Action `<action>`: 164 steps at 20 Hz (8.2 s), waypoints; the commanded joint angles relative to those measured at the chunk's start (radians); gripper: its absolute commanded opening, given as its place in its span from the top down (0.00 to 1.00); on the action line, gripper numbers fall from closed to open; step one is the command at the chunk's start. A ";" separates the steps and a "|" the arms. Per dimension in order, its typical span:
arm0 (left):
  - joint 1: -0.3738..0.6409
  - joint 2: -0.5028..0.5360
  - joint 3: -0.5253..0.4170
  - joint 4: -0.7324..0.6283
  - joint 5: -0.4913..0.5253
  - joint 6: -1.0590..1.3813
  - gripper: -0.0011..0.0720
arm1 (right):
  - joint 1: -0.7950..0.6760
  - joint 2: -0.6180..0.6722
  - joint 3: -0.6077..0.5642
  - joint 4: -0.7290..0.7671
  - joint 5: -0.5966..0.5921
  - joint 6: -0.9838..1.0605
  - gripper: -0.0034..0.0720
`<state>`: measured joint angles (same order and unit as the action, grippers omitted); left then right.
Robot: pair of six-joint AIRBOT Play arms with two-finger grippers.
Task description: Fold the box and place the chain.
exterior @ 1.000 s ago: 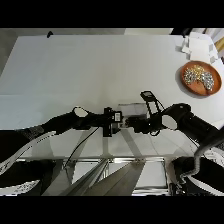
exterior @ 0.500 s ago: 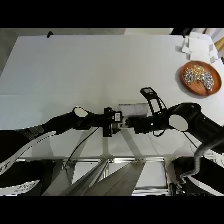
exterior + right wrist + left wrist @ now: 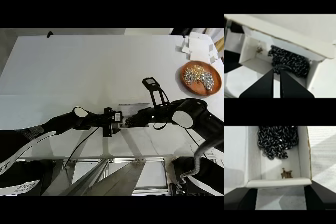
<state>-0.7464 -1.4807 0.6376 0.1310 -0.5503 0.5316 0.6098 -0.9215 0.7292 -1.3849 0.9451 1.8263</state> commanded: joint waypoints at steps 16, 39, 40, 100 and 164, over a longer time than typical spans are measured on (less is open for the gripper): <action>0.000 0.000 0.000 0.000 0.000 0.000 0.55 | -0.071 -0.025 0.020 0.099 0.150 -0.373 0.69; 0.000 0.000 0.000 0.000 0.000 0.000 0.55 | -0.301 -0.293 0.222 0.390 0.309 -1.433 0.71; 0.000 0.000 0.000 0.000 0.000 0.000 0.55 | -0.293 -0.293 0.218 0.390 0.320 -1.448 0.69; 0.000 0.000 0.000 0.000 0.000 0.000 0.55 | -0.355 -0.005 -0.188 0.771 0.090 -1.525 0.93; 0.000 0.000 0.000 -0.003 0.003 0.004 0.58 | -0.612 0.008 0.043 -0.306 0.400 -0.278 0.93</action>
<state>-0.7467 -1.4811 0.6376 0.1280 -0.5499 0.5327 0.0017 -0.9142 0.7708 -1.7206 1.3594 1.5471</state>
